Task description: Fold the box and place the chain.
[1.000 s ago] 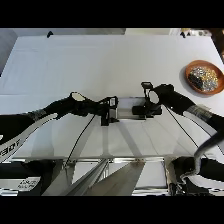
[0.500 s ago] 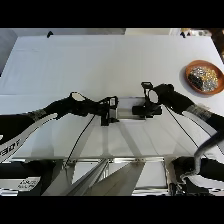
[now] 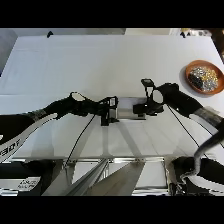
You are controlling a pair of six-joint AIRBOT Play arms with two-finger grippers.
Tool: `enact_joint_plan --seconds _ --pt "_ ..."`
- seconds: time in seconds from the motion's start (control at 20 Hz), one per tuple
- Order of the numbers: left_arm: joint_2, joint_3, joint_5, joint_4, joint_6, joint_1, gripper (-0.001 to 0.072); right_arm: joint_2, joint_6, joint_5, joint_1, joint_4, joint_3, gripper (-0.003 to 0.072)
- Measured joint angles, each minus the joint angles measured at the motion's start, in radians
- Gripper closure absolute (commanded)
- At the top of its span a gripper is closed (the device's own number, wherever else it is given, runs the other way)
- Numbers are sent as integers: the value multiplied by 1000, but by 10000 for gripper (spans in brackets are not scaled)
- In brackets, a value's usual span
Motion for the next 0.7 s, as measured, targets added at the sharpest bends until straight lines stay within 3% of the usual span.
enact_joint_plan --seconds 0.3,0.5,0.7 --pt "0 0 0 0 0 0 574 135 -173 120 -91 -3 72 294" --pt "0 0 0 0 0 0 574 156 -296 141 -263 -12 266 304" --pt "0 0 -1 0 0 0 574 37 -381 137 -501 -47 534 392"
